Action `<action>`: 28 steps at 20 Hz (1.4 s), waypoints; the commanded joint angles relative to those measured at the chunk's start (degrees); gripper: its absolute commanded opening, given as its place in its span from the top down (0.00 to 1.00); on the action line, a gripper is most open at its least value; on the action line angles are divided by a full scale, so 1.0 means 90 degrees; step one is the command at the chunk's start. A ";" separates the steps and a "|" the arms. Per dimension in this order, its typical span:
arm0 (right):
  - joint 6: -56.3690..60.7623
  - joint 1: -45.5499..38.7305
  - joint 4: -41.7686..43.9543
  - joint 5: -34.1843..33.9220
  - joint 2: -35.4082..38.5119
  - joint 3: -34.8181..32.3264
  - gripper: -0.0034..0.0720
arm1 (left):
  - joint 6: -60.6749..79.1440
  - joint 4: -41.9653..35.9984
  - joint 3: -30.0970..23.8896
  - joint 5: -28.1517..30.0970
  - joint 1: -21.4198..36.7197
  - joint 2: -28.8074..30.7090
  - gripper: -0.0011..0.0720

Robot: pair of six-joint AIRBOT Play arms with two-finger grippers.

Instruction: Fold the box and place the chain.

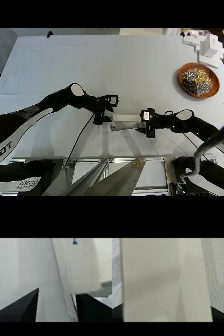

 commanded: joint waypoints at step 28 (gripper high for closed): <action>0.0019 -0.0005 0.0019 0.0005 -0.0002 -0.0002 0.51 | -0.2873 -0.0177 0.0000 0.3133 -0.2096 0.1008 0.98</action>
